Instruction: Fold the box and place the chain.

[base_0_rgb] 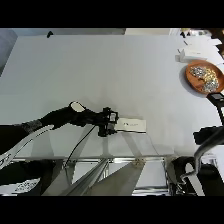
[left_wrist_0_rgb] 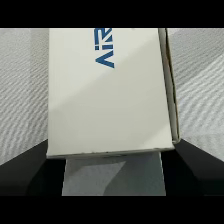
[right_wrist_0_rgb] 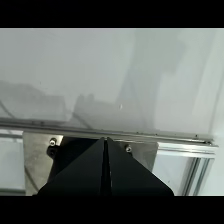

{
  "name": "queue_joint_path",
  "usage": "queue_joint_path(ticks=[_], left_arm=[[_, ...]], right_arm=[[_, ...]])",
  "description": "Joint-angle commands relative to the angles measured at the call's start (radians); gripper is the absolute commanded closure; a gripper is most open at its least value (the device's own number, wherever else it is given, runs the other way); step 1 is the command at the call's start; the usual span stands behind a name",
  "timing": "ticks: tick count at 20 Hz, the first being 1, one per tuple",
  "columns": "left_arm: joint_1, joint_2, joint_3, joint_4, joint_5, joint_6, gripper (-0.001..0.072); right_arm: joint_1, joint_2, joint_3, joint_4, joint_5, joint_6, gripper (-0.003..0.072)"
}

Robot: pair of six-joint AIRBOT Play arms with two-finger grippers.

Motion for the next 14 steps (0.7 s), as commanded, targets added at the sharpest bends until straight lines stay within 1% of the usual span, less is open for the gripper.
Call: queue_joint_path(ticks=[1, 5, 8, 10, 12, 14], left_arm=[[0.0, 0.0, 0.0, -0.003, -0.002, 0.0, 0.0698], [0.0, 0.0, 0.0, -0.003, -0.007, 0.0, 0.0698], [0.0, 0.0, 0.0, -0.014, -0.045, 0.0, 0.0699], [0.001, 0.01, 0.0, -0.016, -0.05, 0.0, 0.0704], [0.014, 0.063, 0.0, -0.011, -0.044, -0.011, 0.0705], [0.04, 0.159, 0.0, -0.011, -0.038, -0.063, 0.0705]], right_arm=[[-0.006, 0.001, -0.001, 0.004, 0.016, 0.007, 0.0667], [-0.006, 0.001, -0.001, 0.004, 0.016, 0.008, 0.0667], [-0.006, 0.001, -0.001, 0.004, 0.016, 0.008, 0.0667], [-0.006, 0.001, -0.001, 0.004, 0.015, 0.007, 0.0667], [-0.006, 0.001, -0.001, 0.004, 0.016, 0.007, 0.0667], [-0.006, 0.001, -0.001, 0.004, 0.016, 0.008, 0.0667]])
